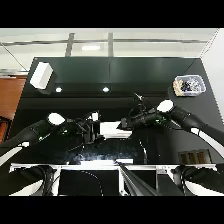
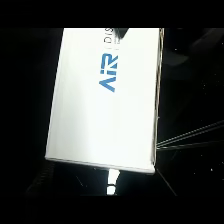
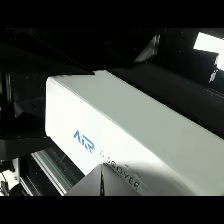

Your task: Fold the box and place the chain.

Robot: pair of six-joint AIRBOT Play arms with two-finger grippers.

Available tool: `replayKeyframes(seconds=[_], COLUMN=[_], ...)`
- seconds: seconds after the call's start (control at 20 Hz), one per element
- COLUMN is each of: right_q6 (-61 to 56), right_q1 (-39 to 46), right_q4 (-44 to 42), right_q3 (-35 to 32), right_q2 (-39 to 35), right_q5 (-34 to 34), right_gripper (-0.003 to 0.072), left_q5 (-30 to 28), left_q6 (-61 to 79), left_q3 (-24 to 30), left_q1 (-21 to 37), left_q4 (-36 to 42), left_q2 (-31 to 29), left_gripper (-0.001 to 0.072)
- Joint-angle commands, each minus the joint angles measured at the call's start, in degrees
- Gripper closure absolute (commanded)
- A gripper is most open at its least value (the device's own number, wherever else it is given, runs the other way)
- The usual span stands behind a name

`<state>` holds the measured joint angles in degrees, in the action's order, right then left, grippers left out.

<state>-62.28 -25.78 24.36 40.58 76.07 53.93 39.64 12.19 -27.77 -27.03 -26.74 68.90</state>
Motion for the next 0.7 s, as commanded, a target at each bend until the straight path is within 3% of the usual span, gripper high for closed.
replayKeyframes(seconds=[0.0, 0.2, 0.25, 0.3, 0.35, 0.5, 0.65], right_q6=[3.1, 4.5, 4.7, 4.6, 3.6, 2.0, 2.0], right_q1=[0.0, 3.8, 5.9, 8.7, 11.7, 22.3, 30.4], right_q4=[-0.6, 0.8, 3.2, 7.4, 10.3, 13.4, 15.3], right_q3=[0.2, 4.2, 5.3, 6.4, 6.6, 6.6, 6.6], right_q2=[-0.2, -5.1, -7.3, -10.3, -13.4, -21.4, -24.3], right_q5=[1.0, 11.8, 14.4, 16.0, 16.0, 17.5, 21.0], right_gripper=[0.0675, 0.0676, 0.0676, 0.0676, 0.0676, 0.0675, 0.0676], left_q5=[0.0, 0.0, 0.0, 0.0, 0.0, 0.3, 6.3], left_q6=[0.0, 0.0, 0.0, 0.0, -0.2, -4.5, -10.6], left_q3=[0.0, 0.0, 0.0, 0.0, 0.0, 0.0, -0.4], left_q1=[0.0, 0.0, 0.0, 0.0, 0.0, 0.0, 0.1], left_q4=[0.0, -1.2, -1.4, -1.4, -1.4, -6.2, -12.4], left_q2=[0.0, -0.2, -0.5, -1.1, -1.9, -6.2, -12.4], left_gripper=[0.0381, 0.0379, 0.032, 0.0184, -0.0006, 0.0, 0.0])
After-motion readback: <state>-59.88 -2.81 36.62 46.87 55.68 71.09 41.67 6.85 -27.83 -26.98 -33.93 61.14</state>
